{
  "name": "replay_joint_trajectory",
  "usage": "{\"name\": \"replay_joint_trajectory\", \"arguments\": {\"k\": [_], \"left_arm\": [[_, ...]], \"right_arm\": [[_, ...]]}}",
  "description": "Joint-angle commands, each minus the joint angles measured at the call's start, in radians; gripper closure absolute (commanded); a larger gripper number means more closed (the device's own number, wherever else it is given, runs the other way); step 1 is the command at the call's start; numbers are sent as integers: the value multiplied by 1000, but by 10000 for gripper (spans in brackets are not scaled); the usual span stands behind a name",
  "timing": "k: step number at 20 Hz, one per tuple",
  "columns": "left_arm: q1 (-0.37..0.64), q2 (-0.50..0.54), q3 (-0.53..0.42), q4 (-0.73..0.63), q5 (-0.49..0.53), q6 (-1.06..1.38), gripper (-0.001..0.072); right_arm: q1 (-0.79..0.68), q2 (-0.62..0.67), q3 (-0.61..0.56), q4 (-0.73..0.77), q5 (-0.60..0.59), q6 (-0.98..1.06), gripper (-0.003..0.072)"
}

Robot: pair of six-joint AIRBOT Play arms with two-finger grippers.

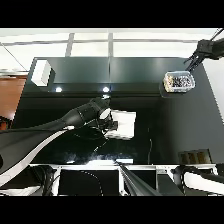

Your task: Fold the box and place the chain.

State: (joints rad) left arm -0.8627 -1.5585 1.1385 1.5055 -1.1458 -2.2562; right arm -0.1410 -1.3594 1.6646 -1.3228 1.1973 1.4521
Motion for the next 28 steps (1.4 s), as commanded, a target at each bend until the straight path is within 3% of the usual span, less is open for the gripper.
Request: {"name": "replay_joint_trajectory", "arguments": {"k": [1,5,10,14,17,28], "left_arm": [[0,0,1,0,16,0,681],[0,0,1,1,20,0,682],[0,0,1,0,37,0,681],[0,0,1,0,37,0,682],[0,0,1,0,36,0,681],[0,0,1,0,37,0,681]], "right_arm": [[32,148,-7,78,116,-50,682],[162,270,-82,158,259,-81,682],[370,405,-375,234,326,-79,682],[497,428,-536,479,217,-81,682],[563,426,-586,483,121,-74,682],[592,426,-713,501,25,-65,682]]}}
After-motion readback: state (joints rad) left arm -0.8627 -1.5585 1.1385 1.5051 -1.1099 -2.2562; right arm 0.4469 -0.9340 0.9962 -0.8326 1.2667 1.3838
